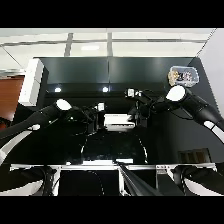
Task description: Fold the box and place the chain.
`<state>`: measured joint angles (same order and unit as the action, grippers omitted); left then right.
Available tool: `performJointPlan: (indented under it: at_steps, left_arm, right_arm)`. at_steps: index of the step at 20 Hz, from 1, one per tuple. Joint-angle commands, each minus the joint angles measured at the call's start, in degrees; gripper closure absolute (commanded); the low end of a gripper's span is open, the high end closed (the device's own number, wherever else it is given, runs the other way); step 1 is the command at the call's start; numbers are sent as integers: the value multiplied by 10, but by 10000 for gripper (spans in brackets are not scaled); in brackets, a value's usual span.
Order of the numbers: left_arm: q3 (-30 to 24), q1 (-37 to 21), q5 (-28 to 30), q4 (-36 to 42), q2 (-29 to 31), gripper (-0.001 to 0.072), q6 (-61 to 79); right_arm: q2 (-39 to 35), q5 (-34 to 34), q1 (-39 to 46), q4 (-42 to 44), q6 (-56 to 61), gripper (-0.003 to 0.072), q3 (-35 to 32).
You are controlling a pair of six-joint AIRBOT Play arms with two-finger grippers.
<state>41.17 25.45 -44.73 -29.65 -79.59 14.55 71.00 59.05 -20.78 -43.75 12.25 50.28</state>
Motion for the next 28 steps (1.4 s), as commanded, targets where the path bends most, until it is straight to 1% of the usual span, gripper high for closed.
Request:
performJointPlan:
  at_steps: [1,2,4,16,18,19,28]
  left_arm:
    - [0,0,0,-1,0,437,1]
    - [0,0,0,-1,0,437,1]
    - [0,0,0,0,0,437,1]
    - [0,0,0,-1,0,437,0]
    - [0,0,0,-1,0,436,1]
    - [0,0,0,-1,0,437,1]
    - [0,0,0,-1,0,437,1]
  right_arm:
    - [0,7,0,-1,4,390,0]
    - [0,9,0,-1,4,390,0]
    - [0,13,0,-2,4,560,0]
    - [0,35,0,-29,4,558,0]
    - [0,38,0,-28,4,557,0]
    - [0,38,0,-28,4,540,0]
    - [0,39,0,-29,8,541,-2]
